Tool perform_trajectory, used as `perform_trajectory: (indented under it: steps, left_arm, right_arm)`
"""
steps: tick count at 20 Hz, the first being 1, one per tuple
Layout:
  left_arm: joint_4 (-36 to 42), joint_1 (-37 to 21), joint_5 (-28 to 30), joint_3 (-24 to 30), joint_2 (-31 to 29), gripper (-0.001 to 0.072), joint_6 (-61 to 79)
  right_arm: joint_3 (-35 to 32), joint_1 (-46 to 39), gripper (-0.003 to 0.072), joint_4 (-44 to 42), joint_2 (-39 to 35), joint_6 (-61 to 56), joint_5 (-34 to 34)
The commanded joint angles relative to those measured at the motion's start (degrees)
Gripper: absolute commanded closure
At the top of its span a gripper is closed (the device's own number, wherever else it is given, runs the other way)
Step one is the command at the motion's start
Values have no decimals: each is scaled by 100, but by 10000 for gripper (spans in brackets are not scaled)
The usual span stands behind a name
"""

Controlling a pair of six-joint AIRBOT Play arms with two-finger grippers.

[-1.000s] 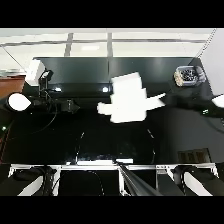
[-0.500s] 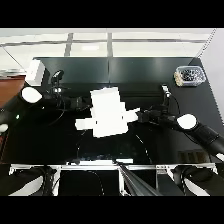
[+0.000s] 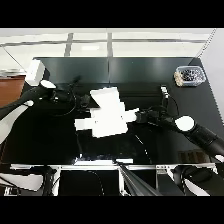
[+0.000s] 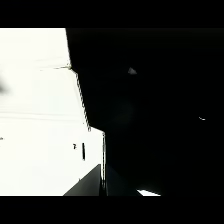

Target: Fold the box and place the chain.

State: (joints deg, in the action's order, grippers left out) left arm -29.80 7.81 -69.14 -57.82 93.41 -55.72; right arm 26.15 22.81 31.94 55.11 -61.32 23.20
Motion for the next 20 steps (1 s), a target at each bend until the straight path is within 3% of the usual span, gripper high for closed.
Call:
perform_trajectory:
  steps: [1,4,7,8,10,12,14,15,16,17,20]
  left_arm:
    - [50,101,-1178,-435,553,151,1034]
    - [-588,201,-1506,-1005,852,339,1036]
    - [-769,216,-1880,-1447,1078,340,1180]
    - [-776,216,-2052,-1589,1196,375,1176]
    - [-778,227,-2251,-1759,1355,535,1185]
    - [-1008,260,-2179,-1834,1392,560,1204]
    - [-1248,289,-2120,-1891,1392,668,1235]
    - [-1237,286,-2135,-1915,1390,680,1303]
    - [-1237,286,-2140,-1956,1386,680,1300]
    - [-1237,286,-2157,-2002,1366,682,1294]
    - [-1239,302,-2168,-1980,1036,683,1283]
  right_arm:
    - [-2,9,672,0,-4,7,20]
    - [-2,9,672,-2,-4,4,76]
    - [-2,9,672,0,-4,7,122]
    - [-2,9,672,0,-4,7,122]
    - [-2,9,672,0,-4,7,120]
    - [-2,9,672,0,-4,7,120]
    - [-2,9,670,0,-4,7,120]
    - [-2,9,606,-2,-7,7,116]
    - [-2,-2,277,9,-9,9,101]
    - [24,-70,3,103,-26,57,214]
    - [619,-638,-3,1460,-151,70,1569]
